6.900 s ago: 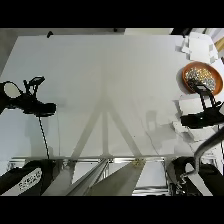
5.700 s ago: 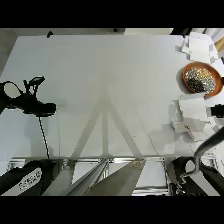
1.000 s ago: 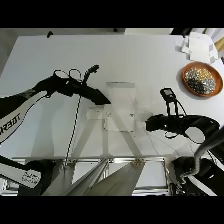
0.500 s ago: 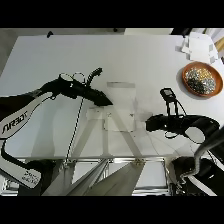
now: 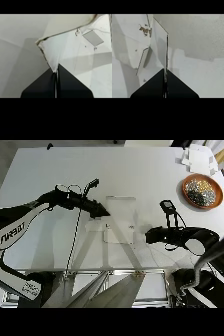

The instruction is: Fold the box and place the chain.

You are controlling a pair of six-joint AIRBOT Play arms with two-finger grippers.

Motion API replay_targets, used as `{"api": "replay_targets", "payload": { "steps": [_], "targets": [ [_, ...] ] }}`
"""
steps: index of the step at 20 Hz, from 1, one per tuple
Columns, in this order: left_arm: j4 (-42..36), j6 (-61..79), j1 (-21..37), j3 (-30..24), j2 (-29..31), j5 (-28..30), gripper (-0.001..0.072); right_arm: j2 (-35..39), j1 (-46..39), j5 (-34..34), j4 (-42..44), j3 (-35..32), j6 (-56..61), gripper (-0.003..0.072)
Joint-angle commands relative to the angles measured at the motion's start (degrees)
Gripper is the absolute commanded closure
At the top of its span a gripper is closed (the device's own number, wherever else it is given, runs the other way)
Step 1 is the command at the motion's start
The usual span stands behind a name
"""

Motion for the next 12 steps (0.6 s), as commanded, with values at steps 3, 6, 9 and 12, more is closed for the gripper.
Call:
{"api": "replay_targets", "payload": {
  "steps": [3, 6, 9, 12],
  "targets": [
    [0.1, 8.4, -0.3, 0.0, 0.1, -2.1, 0.0707, 0.0, 0.1, 0.7, 0.5, 0.0, 0.0, 0.0661],
    [0.0, 8.4, -0.4, 0.0, 1.2, 1.7, 0.071, 0.0, 0.1, 0.6, 2.6, 0.0, -0.1, 0.0484],
    [1.2, 8.3, -0.4, 0.0, 3.7, 2.6, 0.0711, 0.8, 0.0, 0.7, 2.8, 0.1, -0.1, 0.0469],
    [6.7, 5.8, -0.4, 0.0, 7.6, 2.6, 0.0714, 3.1, 0.0, 2.9, 2.2, 2.2, -0.1, 0.0389]
  ]
}}
